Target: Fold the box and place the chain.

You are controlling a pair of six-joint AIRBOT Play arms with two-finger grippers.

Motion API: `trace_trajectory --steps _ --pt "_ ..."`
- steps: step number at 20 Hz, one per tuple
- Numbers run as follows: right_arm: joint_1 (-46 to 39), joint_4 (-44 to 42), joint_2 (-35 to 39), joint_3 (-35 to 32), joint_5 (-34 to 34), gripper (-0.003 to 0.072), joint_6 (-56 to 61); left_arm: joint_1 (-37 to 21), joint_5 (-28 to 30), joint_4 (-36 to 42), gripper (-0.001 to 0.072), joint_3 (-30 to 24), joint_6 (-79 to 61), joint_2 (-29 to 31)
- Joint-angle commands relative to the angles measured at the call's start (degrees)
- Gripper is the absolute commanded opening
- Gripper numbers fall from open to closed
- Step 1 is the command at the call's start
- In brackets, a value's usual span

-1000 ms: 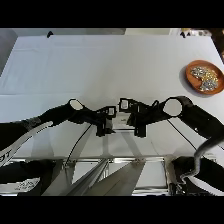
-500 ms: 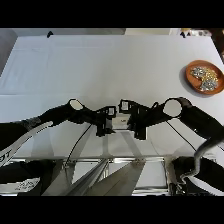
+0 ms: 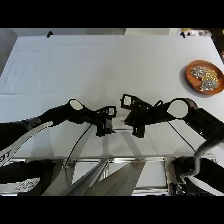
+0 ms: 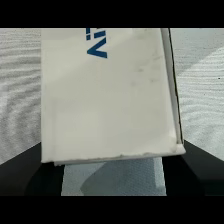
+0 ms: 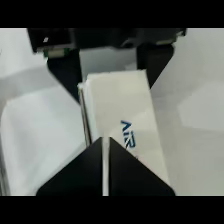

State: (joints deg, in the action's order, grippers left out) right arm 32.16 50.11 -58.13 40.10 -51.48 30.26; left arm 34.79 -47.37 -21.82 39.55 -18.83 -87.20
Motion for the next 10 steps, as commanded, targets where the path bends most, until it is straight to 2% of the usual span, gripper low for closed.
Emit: trace_trajectory --steps 1,6,10 --pt "0.0 -4.9 -0.2 0.0 4.7 0.0014 2.2 -0.1 0.0 0.0 0.0172 0.0 0.0 0.0" --pt "0.0 -6.0 -5.8 0.0 3.5 0.0014 2.1 -0.1 0.0 0.0 0.0172 0.0 0.0 0.0" --pt "0.0 -5.5 -6.5 -0.7 1.1 0.0014 -0.4 -0.1 0.0 0.0 0.0172 0.0 0.0 0.0"
